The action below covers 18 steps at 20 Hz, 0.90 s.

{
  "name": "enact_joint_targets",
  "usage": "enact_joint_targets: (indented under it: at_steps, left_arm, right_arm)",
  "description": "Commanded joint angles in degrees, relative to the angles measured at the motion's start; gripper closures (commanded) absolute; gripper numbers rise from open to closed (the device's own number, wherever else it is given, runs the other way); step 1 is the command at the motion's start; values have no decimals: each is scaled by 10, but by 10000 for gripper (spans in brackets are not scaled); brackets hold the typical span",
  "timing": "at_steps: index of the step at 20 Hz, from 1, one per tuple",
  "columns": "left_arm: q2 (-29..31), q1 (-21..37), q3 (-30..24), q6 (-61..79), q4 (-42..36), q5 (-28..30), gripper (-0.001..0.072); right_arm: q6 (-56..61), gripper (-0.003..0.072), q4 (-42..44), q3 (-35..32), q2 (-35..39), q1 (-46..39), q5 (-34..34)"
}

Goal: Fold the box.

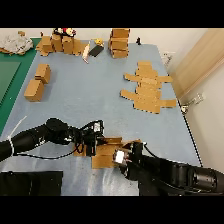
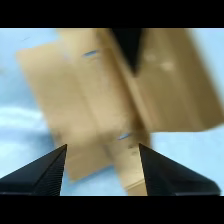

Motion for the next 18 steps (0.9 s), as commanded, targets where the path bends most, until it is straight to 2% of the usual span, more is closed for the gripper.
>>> enact_joint_targets:
  at_steps: [1,4,7,8,13,18]
  left_arm:
    - [0,0,1,0,0,0,699]
    - [0,0,1,0,0,0,699]
    - [0,0,1,0,0,0,699]
    - [0,0,1,0,0,0,699]
    - [0,0,1,0,0,0,698]
    - [0,0,1,0,0,0,699]
  right_arm:
    - [-45,-25,33,-5,-10,49,-18]
    - [-38,-25,2,-7,-52,108,-14]
    - [42,-25,-121,-6,-96,125,-7]
    - [47,-25,-136,-6,-103,125,-1]
    - [61,-25,-165,-5,-105,124,-6]
    - [61,-25,-144,-5,-105,125,-8]
